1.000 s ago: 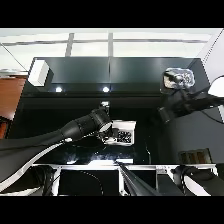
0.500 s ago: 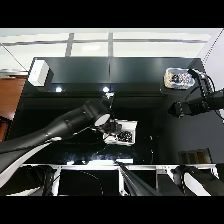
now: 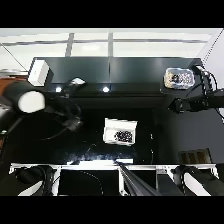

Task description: Fold the box and place the chain.

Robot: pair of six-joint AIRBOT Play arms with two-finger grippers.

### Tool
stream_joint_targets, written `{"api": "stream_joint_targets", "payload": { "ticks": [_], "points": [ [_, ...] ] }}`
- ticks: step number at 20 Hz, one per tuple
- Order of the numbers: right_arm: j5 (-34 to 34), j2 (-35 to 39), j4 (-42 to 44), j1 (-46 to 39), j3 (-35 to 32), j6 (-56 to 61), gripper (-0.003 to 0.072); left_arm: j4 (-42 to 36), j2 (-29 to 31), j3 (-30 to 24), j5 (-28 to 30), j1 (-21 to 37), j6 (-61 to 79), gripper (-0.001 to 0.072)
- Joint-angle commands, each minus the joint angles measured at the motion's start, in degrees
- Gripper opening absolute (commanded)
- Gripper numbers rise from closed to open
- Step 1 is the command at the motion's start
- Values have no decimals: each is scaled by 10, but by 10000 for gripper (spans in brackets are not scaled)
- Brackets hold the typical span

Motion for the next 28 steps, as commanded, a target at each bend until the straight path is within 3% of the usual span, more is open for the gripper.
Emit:
{"api": "stream_joint_targets", "payload": {
  "ticks": [1, 2, 3, 4, 7, 10, 13, 15, 20, 28],
  "points": [
    [-10, 0, -2, 0, 0, 0, 610, -219, 47, -118, 128, 156, 289, 497],
    [-5, 0, -2, 0, 0, 0, 610, -296, 43, -153, 147, 180, 392, 501],
    [0, 0, -2, 0, 0, 0, 610, -356, 36, -186, 168, 191, 496, 564],
    [4, 0, -2, 0, 0, 0, 610, -393, 28, -210, 184, 191, 585, 720],
    [9, 0, -2, 0, 0, 0, 612, -435, -16, -244, 202, 157, 847, 718],
    [10, 0, -2, 0, 0, 0, 612, -435, -81, -245, 221, 101, 985, 715],
    [10, 0, 1, 0, 0, 2, 611, -455, -130, -245, 258, 60, 1017, 714],
    [10, 0, 17, 1, 0, 2, 611, -537, -160, -245, 249, 57, 1038, 706],
    [9, 0, 38, 3, 0, 0, 611, -551, -179, -229, 192, 68, 1036, 695],
    [5, 0, 39, 3, 0, 0, 610, -555, -197, -209, 188, 52, 1019, 693]
  ]
}}
